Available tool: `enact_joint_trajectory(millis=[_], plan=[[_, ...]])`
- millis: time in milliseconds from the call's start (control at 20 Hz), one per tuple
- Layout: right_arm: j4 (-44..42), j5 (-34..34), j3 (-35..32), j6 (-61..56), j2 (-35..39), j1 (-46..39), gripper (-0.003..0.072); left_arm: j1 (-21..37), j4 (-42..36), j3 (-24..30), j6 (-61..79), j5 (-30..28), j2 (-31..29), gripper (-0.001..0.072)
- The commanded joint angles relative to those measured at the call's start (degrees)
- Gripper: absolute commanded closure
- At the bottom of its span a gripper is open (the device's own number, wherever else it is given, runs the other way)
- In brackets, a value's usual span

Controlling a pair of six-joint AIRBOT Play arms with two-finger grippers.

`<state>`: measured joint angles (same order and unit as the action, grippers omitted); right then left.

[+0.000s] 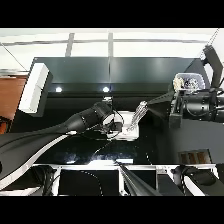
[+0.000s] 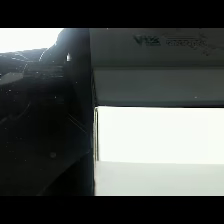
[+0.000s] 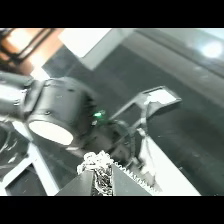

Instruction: Fold the box and place the chain.

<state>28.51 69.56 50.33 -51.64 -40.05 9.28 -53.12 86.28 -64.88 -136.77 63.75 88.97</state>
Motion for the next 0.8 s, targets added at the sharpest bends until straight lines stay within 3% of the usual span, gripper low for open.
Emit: enact_joint_trajectory(millis=[0, 300, 350, 400, 450, 550, 750], plan=[[3.91, -0.52, -1.53, -3.13, -1.84, 3.08, 0.0678, 0.02, 0.00, 0.00, 0.02, 0.13, 0.00, 0.0680], [9.35, -3.98, -10.78, -5.27, -6.54, 4.50, 0.0667, 0.02, 0.00, 0.00, 0.00, -0.07, 0.00, 0.0680], [9.92, -5.07, -12.02, -5.29, -6.82, 4.61, 0.0631, 0.02, 0.00, 0.00, 0.00, -0.04, 0.00, 0.0680], [10.16, -6.51, -12.87, -5.33, -6.93, 4.59, 0.0458, 0.02, 0.00, 0.00, 0.00, -0.04, 0.00, 0.0680], [10.47, -7.13, -12.94, -5.35, -6.93, 4.59, 0.0404, 0.02, 0.00, 0.00, 0.00, -0.04, 0.00, 0.0680], [11.21, -6.27, -11.82, -5.31, -6.88, 3.67, 0.0404, 0.02, -0.17, 0.00, 0.00, -0.04, 0.00, 0.0680], [18.64, 3.80, -6.54, -5.27, -6.88, -1.97, 0.0413, 0.02, -3.04, 0.00, 0.02, -0.17, 0.00, 0.0680]])
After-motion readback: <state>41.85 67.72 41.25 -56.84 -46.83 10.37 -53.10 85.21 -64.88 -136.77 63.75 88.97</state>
